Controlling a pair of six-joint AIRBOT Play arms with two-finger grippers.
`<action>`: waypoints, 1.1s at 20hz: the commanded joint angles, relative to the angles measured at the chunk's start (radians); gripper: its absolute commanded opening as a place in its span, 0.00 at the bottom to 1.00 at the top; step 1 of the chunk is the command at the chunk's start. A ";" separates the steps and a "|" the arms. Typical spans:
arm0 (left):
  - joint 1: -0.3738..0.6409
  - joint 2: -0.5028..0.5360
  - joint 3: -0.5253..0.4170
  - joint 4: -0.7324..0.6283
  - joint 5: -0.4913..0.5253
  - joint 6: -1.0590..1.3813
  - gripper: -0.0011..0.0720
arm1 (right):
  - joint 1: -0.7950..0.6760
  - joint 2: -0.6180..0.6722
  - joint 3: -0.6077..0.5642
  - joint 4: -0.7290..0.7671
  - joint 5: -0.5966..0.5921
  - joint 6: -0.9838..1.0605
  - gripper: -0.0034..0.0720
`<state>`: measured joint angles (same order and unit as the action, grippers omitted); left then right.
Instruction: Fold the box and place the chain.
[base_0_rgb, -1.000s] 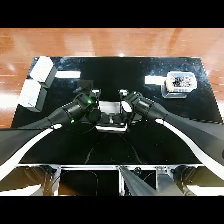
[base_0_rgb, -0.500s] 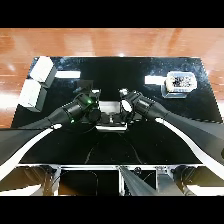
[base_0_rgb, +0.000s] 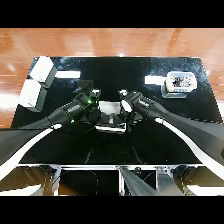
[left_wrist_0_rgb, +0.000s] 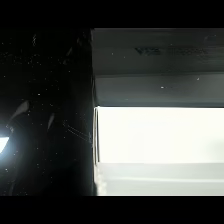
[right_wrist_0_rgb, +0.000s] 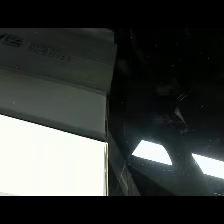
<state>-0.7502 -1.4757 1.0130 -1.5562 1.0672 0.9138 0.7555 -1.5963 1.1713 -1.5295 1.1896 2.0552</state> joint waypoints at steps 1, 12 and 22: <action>0.000 0.000 0.000 -0.004 0.001 -0.005 0.05 | 0.000 0.012 0.000 0.006 0.023 -0.013 0.60; 0.000 0.000 0.000 -0.004 0.004 -0.005 0.05 | 0.001 0.355 -0.007 -0.084 0.198 -0.111 0.60; 0.002 0.000 0.000 -0.005 0.003 -0.005 0.05 | -0.487 0.544 -0.149 -0.388 -0.096 -0.092 0.60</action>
<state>-0.7490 -1.4757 1.0130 -1.5608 1.0698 0.9089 0.4622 -1.0595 1.0393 -1.8717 1.2804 1.9778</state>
